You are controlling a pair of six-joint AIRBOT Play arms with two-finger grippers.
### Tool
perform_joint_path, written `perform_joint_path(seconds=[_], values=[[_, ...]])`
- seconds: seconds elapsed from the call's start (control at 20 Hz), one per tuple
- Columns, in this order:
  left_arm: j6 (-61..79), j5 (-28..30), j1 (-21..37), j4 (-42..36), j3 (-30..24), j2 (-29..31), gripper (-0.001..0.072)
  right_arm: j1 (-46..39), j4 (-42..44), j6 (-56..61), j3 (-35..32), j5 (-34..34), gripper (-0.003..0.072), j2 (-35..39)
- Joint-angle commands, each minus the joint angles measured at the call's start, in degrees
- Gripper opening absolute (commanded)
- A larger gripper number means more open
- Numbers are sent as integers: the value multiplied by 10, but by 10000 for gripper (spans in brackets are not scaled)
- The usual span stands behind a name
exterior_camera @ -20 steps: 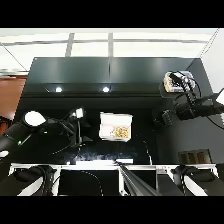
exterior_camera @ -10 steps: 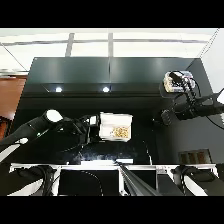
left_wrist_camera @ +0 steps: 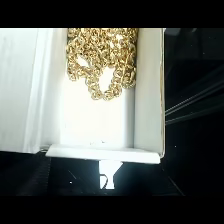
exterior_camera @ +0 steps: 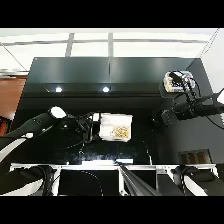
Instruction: Fold the box and place the chain.
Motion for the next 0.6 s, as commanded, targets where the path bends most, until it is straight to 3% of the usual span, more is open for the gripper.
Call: perform_joint_path(seconds=[0.0,0.2,0.25,0.3,0.35,0.45,0.55], values=[[2,8,-3,-10,4,-4,711,0,0,0,0,-4,511,0],[3,13,-16,-14,4,-4,705,1,0,0,0,-13,511,0],[3,13,-16,-15,4,-4,668,0,0,0,0,-18,511,0],[3,13,-16,-15,4,-4,579,1,0,0,0,-29,510,0],[3,13,-16,-15,4,-4,487,4,1,0,0,-50,511,0],[3,13,-16,-15,4,-4,480,25,7,0,-20,-116,511,0],[3,13,-16,-15,4,-4,480,64,20,1,-60,-240,513,-5]])
